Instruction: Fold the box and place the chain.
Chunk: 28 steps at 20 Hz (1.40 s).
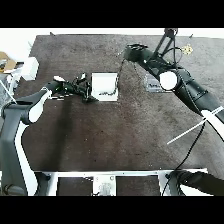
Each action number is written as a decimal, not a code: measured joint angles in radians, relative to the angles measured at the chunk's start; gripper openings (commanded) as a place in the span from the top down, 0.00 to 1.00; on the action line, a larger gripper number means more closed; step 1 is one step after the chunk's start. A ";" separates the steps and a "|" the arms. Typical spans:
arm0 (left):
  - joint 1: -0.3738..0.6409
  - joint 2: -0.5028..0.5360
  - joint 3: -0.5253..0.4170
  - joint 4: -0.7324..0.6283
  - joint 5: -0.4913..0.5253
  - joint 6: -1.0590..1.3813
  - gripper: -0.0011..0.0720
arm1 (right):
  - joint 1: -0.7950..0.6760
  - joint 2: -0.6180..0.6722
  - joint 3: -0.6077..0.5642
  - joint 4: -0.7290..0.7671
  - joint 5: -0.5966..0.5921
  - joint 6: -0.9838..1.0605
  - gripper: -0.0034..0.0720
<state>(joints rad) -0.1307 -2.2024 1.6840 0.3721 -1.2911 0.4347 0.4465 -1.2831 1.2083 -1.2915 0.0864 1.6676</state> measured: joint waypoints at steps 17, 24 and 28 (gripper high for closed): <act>0.000 0.000 0.000 0.000 0.000 0.000 0.86 | 0.093 -0.264 0.040 -0.072 0.324 0.027 0.59; 0.000 0.000 0.000 0.000 0.000 0.000 0.86 | -0.127 -0.221 -0.068 -0.117 0.426 0.061 0.59; 0.000 0.000 0.000 0.000 0.000 0.000 0.86 | -0.240 -0.243 -0.148 -0.047 0.320 0.079 0.59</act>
<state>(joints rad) -0.1307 -2.2024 1.6840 0.3721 -1.2911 0.4347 0.2066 -1.5257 1.0603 -1.3384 0.4068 1.7462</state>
